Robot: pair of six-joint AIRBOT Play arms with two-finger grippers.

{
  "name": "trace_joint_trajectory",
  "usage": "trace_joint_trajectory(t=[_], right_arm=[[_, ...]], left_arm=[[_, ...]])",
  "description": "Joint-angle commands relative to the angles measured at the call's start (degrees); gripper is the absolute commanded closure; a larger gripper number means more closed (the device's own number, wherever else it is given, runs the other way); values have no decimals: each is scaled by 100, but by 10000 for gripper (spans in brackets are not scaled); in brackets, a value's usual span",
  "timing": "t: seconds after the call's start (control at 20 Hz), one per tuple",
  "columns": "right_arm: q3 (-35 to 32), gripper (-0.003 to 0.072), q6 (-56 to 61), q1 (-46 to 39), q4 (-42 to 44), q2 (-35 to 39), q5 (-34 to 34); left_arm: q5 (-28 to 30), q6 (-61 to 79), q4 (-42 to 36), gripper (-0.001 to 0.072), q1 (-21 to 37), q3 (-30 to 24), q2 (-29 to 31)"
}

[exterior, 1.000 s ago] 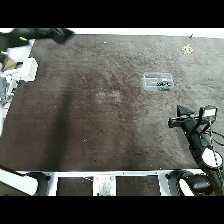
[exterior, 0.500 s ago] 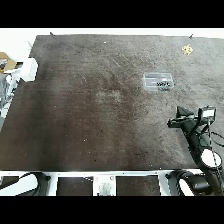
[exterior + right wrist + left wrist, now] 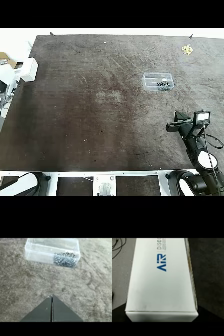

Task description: Fold the box and place the chain.

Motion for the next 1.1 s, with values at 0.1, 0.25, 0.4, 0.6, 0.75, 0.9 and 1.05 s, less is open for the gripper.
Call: trace_joint_trajectory(t=[0.1, 0.25, 0.4, 0.6, 0.75, 0.9, 1.05], right_arm=[[-15, 680, 0, 2, 0, 2, -2], [-15, 681, 0, 2, 0, 2, 2], [-15, 680, 0, 2, 2, 2, 2], [-15, 680, 2, 2, 2, 2, 4], [-15, 680, 2, 2, 2, 2, 4], [-15, 680, 2, 2, 2, 2, 7], [-15, 680, 2, 2, 2, 2, 7]], left_arm=[[181, 389, -39, 704, 28, -273, -647], [175, 713, -52, 704, 28, -273, -949], [302, 841, -59, 704, 26, -271, -1259], [516, 848, -44, 702, 28, -264, -1458], [595, 1008, 125, 699, 28, -264, -1464], [599, 1012, 273, 696, 28, -264, -1464], [586, 1047, 319, 42, 28, -262, -1460]])
